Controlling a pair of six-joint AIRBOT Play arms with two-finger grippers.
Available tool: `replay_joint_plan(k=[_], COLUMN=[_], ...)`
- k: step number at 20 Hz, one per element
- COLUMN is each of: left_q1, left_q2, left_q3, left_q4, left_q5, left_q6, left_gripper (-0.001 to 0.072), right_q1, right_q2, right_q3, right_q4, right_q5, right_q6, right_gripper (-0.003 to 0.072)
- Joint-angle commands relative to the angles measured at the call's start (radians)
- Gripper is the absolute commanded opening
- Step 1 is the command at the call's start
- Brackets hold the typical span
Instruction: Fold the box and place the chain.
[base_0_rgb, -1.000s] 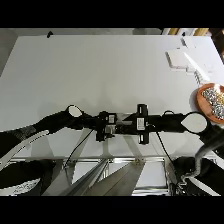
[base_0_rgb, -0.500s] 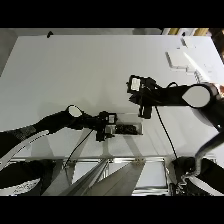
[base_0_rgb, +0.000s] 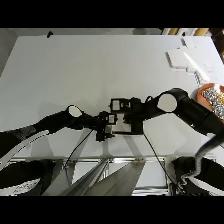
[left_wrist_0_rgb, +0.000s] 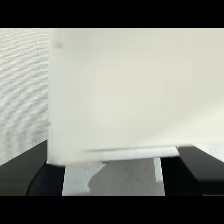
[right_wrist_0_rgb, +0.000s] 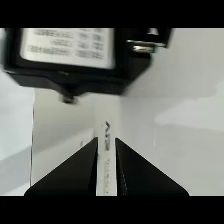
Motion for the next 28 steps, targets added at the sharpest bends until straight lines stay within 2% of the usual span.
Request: replay_joint_plan(k=[1,5,7,11,16,20,22,23,24,28], left_q1=[0.0,0.0,0.0,0.0,0.0,0.0,0.0,0.0,0.0,0.0], left_q2=[0.001,0.001,0.001,0.001,0.001,0.001,0.001,0.001,0.001,0.001], left_q3=[0.0,0.0,0.0,0.0,0.0,0.0,0.0,0.0,0.0,0.0], left_q4=[0.0,0.0,0.0,0.0,0.0,0.0,0.0,0.0,0.0,0.0], left_q5=[0.0,0.0,0.0,0.0,0.0,0.0,0.0,0.0,0.0,0.0], left_q6=[0.0,0.0,0.0,0.0,0.0,0.0,0.0,0.0,0.0,0.0], left_gripper=[0.0271,0.0271,0.0271,0.0271,0.0271,0.0271,0.0271,0.0271,0.0271,0.0271], right_q1=[0.074,0.121,0.126,0.126,0.126,0.092,0.039,0.021,0.013,0.013], right_q2=[-0.004,0.007,0.043,0.117,0.127,0.205,0.217,0.216,0.216,0.216], right_q3=[-0.016,-0.044,-0.076,-0.13,-0.138,-0.138,-0.138,-0.14,-0.146,-0.214], right_q4=[-0.001,-0.001,-0.006,-0.037,-0.073,-0.073,-0.071,-0.061,-0.045,-0.009], right_q5=[0.031,0.042,0.015,-0.077,-0.097,-0.131,-0.097,-0.069,-0.047,-0.066], right_q6=[0.003,0.002,0.003,0.003,0.006,0.006,0.006,0.006,0.005,-0.003], right_gripper=[0.0135,0.0138,0.0199,0.0199,0.0199,0.0199,0.0212,0.0271,0.0291,0.0295])
